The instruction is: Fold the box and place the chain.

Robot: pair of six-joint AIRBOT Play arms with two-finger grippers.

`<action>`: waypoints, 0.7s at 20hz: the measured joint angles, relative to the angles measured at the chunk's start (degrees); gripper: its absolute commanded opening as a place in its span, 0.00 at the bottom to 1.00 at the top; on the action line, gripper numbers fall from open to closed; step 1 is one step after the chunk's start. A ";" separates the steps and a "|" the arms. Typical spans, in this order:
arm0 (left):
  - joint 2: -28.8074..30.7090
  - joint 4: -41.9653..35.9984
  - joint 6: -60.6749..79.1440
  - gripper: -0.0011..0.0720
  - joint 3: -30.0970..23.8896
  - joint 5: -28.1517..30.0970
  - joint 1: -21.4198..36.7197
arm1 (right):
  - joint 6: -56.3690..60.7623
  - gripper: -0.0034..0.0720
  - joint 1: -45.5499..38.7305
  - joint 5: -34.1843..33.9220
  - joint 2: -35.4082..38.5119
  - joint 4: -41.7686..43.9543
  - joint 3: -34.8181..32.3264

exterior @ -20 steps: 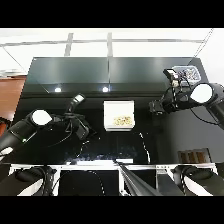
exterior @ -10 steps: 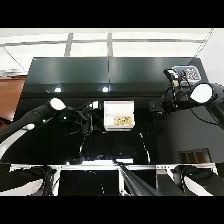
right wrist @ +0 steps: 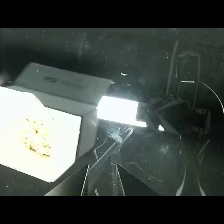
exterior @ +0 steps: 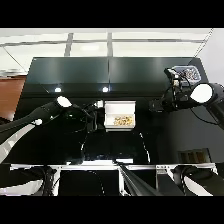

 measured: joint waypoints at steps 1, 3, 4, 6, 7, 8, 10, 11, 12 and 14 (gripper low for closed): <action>-0.11 -0.22 0.09 0.99 0.09 0.20 -0.52 | 0.00 0.32 0.00 -0.02 0.00 0.11 0.00; -0.31 -0.17 0.17 0.99 0.20 1.03 -1.33 | 0.00 0.32 0.00 -0.07 0.00 0.22 0.00; -0.37 -0.09 0.17 0.99 0.26 1.18 -1.55 | 0.00 0.32 0.00 -0.07 0.00 0.28 0.00; -0.46 0.24 0.17 0.99 0.39 1.42 -1.68 | 0.00 0.32 0.00 -0.11 0.00 0.33 0.00; -0.50 0.28 0.17 0.99 0.48 1.46 -1.57 | 0.00 0.32 0.00 -0.13 0.00 0.35 0.00; -0.61 0.48 0.15 0.99 0.70 1.44 -1.38 | 0.00 0.32 0.00 -0.13 0.00 0.37 0.00; -1.16 0.63 0.17 0.99 1.57 0.98 -0.87 | 0.00 0.32 0.00 -0.15 0.00 0.39 0.00; -1.60 0.68 0.15 0.99 2.23 0.44 -0.66 | -0.02 0.32 0.00 -0.17 0.00 0.42 0.00; -1.99 0.74 0.17 0.99 2.82 -0.17 -0.52 | -0.02 0.32 0.00 -0.17 0.00 0.42 0.00; -2.67 0.72 0.70 0.99 3.91 -1.36 -0.55 | -0.02 0.32 0.00 -0.17 0.00 0.44 0.00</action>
